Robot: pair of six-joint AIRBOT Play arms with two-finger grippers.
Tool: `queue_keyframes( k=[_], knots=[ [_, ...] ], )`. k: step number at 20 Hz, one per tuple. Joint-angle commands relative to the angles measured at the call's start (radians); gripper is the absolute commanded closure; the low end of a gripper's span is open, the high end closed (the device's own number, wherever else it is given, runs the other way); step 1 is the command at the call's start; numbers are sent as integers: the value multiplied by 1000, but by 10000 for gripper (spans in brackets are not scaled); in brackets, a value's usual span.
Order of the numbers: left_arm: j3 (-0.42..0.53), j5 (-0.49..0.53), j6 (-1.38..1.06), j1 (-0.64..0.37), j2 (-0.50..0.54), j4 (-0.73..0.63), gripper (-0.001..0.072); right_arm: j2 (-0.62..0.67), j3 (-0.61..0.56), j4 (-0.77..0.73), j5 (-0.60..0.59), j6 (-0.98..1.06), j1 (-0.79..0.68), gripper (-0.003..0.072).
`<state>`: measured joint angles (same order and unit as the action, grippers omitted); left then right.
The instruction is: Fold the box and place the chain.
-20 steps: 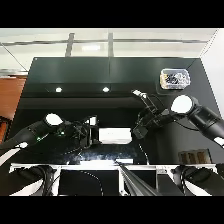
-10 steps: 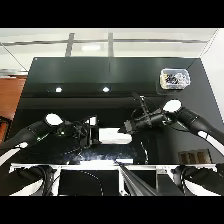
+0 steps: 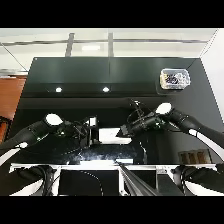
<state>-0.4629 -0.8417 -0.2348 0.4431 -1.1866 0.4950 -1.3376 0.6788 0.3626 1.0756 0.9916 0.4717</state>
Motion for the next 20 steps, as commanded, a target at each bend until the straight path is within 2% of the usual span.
queue_keyframes(
  k=[1, 11, 14, 17, 18, 19, 20],
  knots=[
    [1, 0, 4, 0, -1, -2, 220, -9, 0, 18, -10, 0, 2, 681],
    [1, 0, 4, 0, -1, -2, 220, -9, 0, 37, -50, -1, 2, 679],
    [1, 0, 4, 0, -1, -2, 210, 2, 6, 10, 9, -14, -16, 678],
    [0, 1, 3, 0, 0, -2, 193, 53, 32, -48, 103, -12, -95, 677],
    [0, -1, 3, 0, 1, -2, 172, 86, 47, -57, 135, -12, -135, 677],
    [-2, -19, 4, -1, 8, 5, 28, 123, 61, -55, 160, -11, -179, 677],
    [-6, -40, 8, -2, 25, 30, -5, 166, 72, -55, 187, -5, -232, 677]
  ],
)
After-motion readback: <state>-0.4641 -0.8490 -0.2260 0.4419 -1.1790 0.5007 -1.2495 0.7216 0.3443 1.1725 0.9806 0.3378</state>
